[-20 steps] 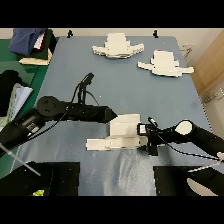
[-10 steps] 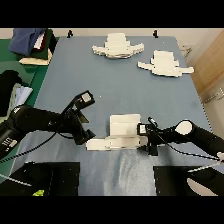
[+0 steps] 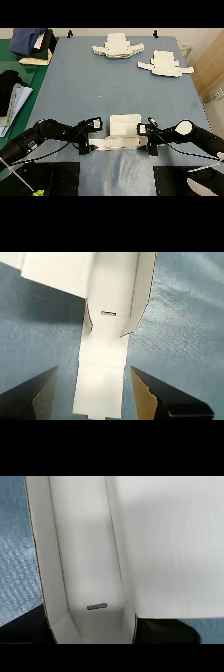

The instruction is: Fold the box.

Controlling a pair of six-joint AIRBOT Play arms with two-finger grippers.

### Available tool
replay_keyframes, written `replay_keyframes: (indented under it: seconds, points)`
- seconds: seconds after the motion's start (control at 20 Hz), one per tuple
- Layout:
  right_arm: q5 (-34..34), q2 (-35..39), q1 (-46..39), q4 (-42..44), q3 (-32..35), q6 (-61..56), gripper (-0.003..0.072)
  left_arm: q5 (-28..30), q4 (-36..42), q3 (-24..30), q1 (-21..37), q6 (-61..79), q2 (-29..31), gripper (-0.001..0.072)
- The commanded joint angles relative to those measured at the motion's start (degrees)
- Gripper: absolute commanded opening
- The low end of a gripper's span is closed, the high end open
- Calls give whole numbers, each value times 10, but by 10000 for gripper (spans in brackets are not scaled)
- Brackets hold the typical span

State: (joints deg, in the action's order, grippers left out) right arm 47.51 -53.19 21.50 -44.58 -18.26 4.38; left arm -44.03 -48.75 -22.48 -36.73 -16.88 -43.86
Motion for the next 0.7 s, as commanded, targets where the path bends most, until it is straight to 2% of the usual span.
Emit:
replay_keyframes:
  seconds: [0.0,0.25,0.5,0.55,0.6,0.65]
  points:
    - [0,0,0,0,0,0,520,32,94,10,-24,113,-52,702]
    - [0,0,0,0,0,0,520,62,164,10,-28,145,-96,701]
    - [0,0,0,0,0,0,520,58,207,0,-30,146,-109,699]
    - [0,0,0,0,0,0,520,59,210,0,-30,146,-111,606]
    - [0,0,0,0,0,0,520,59,210,0,-30,146,-115,460]
    - [0,0,0,0,0,0,520,58,210,0,-30,146,-119,444]
